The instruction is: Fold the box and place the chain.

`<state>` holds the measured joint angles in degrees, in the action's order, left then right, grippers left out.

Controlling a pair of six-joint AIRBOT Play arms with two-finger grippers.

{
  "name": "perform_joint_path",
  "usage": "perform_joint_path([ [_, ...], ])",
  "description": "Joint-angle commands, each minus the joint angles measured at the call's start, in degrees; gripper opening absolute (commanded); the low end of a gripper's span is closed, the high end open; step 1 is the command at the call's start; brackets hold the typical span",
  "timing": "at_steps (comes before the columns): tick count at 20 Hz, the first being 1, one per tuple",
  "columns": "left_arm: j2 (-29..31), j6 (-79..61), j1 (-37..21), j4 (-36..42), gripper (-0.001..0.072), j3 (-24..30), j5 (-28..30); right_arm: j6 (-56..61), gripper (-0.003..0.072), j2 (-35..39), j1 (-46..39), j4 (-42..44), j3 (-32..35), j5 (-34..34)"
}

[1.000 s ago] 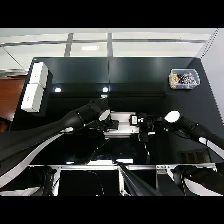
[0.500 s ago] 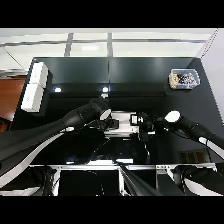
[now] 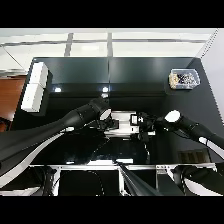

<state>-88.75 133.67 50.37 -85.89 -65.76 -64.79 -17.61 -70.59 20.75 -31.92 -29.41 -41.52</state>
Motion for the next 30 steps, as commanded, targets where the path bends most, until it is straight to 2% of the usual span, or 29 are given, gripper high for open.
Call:
perform_joint_path([
  [1,0.0,0.11,-0.02,0.04,0.0028,-0.04,-0.57,10.73,0.0701,1.64,-0.37,-5.99,-1.66,-4.31],
  [3,0.0,0.11,-0.02,0.04,0.0028,-0.04,-0.61,16.15,0.0699,5.33,-1.44,-15.52,-2.73,-9.9],
  [5,0.0,0.11,-0.02,0.04,0.0028,-0.04,-0.63,17.05,0.0697,7.82,-3.02,-19.17,-2.71,-12.28],
  [8,0.0,0.11,-0.04,0.04,0.0028,-0.04,-0.63,15.5,0.0697,7.74,-3.65,-18.51,-2.69,-9.49],
  [10,0.0,0.11,-0.07,0.04,0.0028,-0.04,-0.63,12.22,0.0696,7.56,-3.23,-14.08,-2.69,-8.76],
  [11,0.0,0.11,-0.07,0.04,0.0028,-0.04,-0.63,11.17,0.058,7.34,-2.8,-12.44,-2.69,-8.52],
  [13,0.0,0.11,-0.07,0.04,0.0028,-0.04,-0.61,11.17,0.0238,6.45,-1.79,-10.25,-2.69,-8.79],
  [14,0.0,0.11,-0.07,0.04,0.0028,-0.04,-0.57,11.19,0.0184,5.95,-1.22,-9.25,-2.67,-9.38],
  [15,0.0,0.11,-0.07,0.04,0.0028,-0.04,-0.39,11.23,0.0184,5.51,-0.55,-8.41,-2.64,-9.44],
  [16,0.0,0.11,-0.07,0.04,0.0028,-0.04,-0.33,11.28,0.0115,5.11,0.24,-7.37,-2.67,-8.68],
  [22,-0.02,0.11,-0.07,0.04,0.0028,-0.04,-0.22,11.39,0.0139,2.75,1.64,2.25,-2.64,-5.81],
  [23,-0.02,0.11,-0.07,0.04,0.0028,-0.04,-0.22,11.98,0.0201,2.19,1.64,2.91,-2.64,-5.84],
  [24,0.0,0.11,-0.07,0.04,0.0028,-0.04,-0.22,13.75,0.0333,1.92,1.64,2.8,-2.64,-5.92],
  [25,-0.02,0.11,-0.07,0.02,0.0028,-0.04,-0.22,15.1,0.0333,1.88,1.57,2.14,-2.64,-6.16],
  [27,-0.02,0.11,-0.07,0.02,0.0028,-0.02,-0.22,18.27,0.0151,1.88,1.57,0.07,-2.67,-6.75],
  [28,-0.02,0.11,-0.07,0.02,0.0028,-0.02,-0.22,19.26,0.0338,1.88,1.57,-0.07,-2.67,-6.49],
  [29,-0.02,0.11,-0.07,0.02,0.0028,-0.02,-0.22,20.57,0.0321,1.95,1.53,-0.37,-2.71,-6.19],
  [30,-0.02,0.11,-0.07,0.02,0.0028,-0.02,-0.22,22.27,0.0168,2.05,1.38,-1.77,-2.73,-6.19],
])
